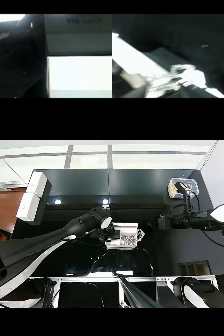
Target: Fold the box and place the chain.
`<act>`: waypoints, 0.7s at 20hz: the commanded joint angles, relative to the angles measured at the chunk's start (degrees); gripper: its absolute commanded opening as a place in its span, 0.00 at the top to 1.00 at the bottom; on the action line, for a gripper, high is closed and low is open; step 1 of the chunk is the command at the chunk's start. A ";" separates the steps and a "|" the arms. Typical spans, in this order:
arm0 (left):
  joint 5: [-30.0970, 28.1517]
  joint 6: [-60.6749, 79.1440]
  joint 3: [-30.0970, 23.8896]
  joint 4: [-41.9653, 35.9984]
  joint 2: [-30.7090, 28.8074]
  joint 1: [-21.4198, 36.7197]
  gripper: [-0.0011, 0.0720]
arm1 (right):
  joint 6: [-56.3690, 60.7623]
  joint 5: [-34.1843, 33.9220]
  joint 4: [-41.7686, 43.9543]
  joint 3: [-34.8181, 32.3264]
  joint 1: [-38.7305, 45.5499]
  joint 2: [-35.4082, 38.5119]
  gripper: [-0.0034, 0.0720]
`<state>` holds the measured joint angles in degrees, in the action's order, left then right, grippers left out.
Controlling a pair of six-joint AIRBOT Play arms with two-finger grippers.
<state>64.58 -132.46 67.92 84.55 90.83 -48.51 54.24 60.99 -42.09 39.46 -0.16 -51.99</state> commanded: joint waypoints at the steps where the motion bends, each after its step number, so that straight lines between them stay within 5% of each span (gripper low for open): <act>1: -0.02 0.02 0.04 0.00 0.00 0.00 0.94 | -17.55 -12.59 -1.68 -6.49 0.42 -0.66 0.00; 7: 0.02 0.02 0.04 0.00 0.00 0.00 0.94 | -62.84 -13.86 0.83 -9.53 -8.24 -11.34 0.01; 14: 0.13 0.02 0.04 0.00 0.00 0.00 0.95 | -73.24 -14.08 5.09 -9.51 -12.74 -16.48 0.01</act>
